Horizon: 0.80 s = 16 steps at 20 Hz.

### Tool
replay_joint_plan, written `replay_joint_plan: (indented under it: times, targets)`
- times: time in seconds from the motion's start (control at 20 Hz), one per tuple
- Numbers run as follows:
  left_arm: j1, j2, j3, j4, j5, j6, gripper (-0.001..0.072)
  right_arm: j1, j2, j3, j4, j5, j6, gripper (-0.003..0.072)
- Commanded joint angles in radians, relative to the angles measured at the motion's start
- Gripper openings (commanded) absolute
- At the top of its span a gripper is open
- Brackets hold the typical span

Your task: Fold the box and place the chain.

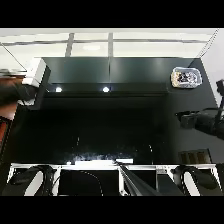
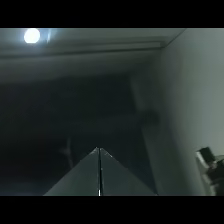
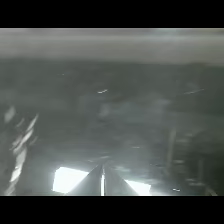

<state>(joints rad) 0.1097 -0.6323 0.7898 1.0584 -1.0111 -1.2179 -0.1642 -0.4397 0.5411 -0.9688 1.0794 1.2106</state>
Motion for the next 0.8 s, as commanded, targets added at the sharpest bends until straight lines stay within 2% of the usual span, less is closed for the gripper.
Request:
replay_joint_plan:
  times: [0.0, 0.05, 0.15, 0.75]
  targets:
    - [-0.151, 0.280, -0.395, -0.031, 0.254, 0.012, 0.0024, 0.011, 0.062, -0.169, -0.049, -0.180, 0.028, 0.0015]
    - [-0.160, 0.330, -0.458, -0.045, 0.276, 0.006, 0.0025, 0.011, 0.062, -0.182, -0.057, -0.174, 0.027, 0.0016]
    - [-0.154, 0.389, -0.506, -0.049, 0.279, 0.006, 0.0025, 0.011, 0.062, -0.182, -0.045, -0.158, 0.028, 0.0017]
    - [-0.152, 0.417, -0.509, -0.047, 0.251, 0.006, 0.0026, 0.011, 0.062, -0.182, -0.042, -0.159, 0.028, 0.0017]
